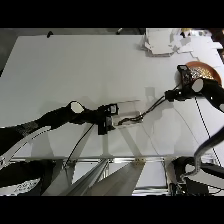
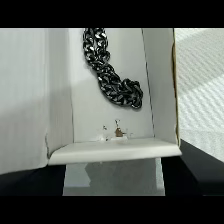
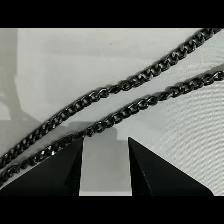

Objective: Fold the box and place the chain.

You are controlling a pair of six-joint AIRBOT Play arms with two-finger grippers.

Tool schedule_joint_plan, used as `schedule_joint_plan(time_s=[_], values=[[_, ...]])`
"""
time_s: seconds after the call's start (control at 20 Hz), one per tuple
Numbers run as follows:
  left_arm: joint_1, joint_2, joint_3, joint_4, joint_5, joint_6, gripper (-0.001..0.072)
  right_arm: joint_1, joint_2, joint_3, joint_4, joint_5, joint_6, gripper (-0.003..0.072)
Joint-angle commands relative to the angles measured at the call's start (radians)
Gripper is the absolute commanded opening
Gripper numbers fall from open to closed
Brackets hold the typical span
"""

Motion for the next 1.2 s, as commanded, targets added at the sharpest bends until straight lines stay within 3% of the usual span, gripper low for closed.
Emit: schedule_joint_plan(time_s=[0.0,0.25,0.55,0.75,0.8,1.15], values=[[0.001,0.001,0.0,0.0,0.0,0.0,0.0273,-0.001,-0.026,0.0,-0.017,-0.022,0.023,0.0315],[0.001,0.001,0.0,0.0,0.0,0.0,0.0273,-0.001,-0.052,0.0,-0.017,-0.027,0.023,0.0313],[0.001,0.001,0.0,0.0,0.0,0.0,0.0273,-0.001,-0.053,0.0,-0.017,-0.05,0.023,0.0248],[0.001,0.001,0.0,0.0,0.0,0.0,0.0273,-0.001,-0.053,0.0,-0.017,-0.045,0.022,0.0127],[0.001,0.001,0.0,0.0,0.0,0.0,0.0273,-0.001,-0.053,0.0,-0.016,-0.037,0.021,0.0018],[0.001,0.001,0.0,0.0,0.0,0.0,0.0273,-0.001,0.013,0.0,-0.013,0.063,0.021,0.0017]])
